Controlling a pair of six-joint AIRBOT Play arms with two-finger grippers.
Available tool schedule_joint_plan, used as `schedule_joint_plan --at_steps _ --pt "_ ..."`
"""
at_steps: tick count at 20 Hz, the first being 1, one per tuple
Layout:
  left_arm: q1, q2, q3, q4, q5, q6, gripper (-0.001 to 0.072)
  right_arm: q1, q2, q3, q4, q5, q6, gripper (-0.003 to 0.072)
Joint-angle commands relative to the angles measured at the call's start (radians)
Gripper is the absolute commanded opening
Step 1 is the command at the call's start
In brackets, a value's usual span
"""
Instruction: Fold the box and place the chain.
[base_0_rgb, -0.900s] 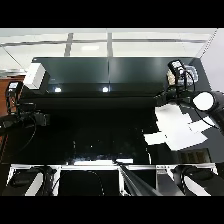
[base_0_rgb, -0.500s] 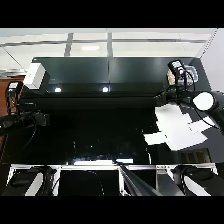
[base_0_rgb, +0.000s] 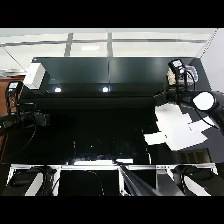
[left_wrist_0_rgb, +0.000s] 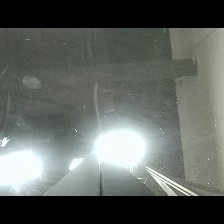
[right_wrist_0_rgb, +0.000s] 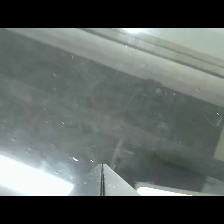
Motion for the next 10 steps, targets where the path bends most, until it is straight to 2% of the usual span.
schedule_joint_plan --at_steps 1,4,5,6,7,9,10 --pt "-0.001 0.001 0.000 0.000 0.000 0.000 0.0025 0.000 -0.001 0.000 0.113 -0.019 0.001 0.0016" --pt "-0.001 0.001 0.000 -0.008 0.028 0.000 0.0025 0.000 -0.001 0.000 0.226 -0.087 0.000 0.0018" --pt "-0.001 0.001 0.000 -0.007 0.051 0.000 0.0025 0.000 -0.001 0.000 0.226 -0.121 0.003 0.0137" --pt "-0.001 0.001 0.000 -0.007 0.074 0.000 0.0025 0.000 -0.001 0.000 0.225 -0.140 0.008 0.0632" --pt "-0.001 0.001 0.000 -0.009 0.083 0.000 0.0025 -0.001 -0.001 0.000 0.208 -0.149 0.008 0.0709" --pt "-0.001 -0.001 0.000 -0.008 0.092 0.000 0.0025 -0.047 -0.001 0.001 0.119 -0.135 0.061 0.0708" --pt "-0.001 -0.005 0.000 -0.008 0.100 0.000 0.0029 -0.110 -0.001 0.004 0.026 -0.132 0.167 0.0707"
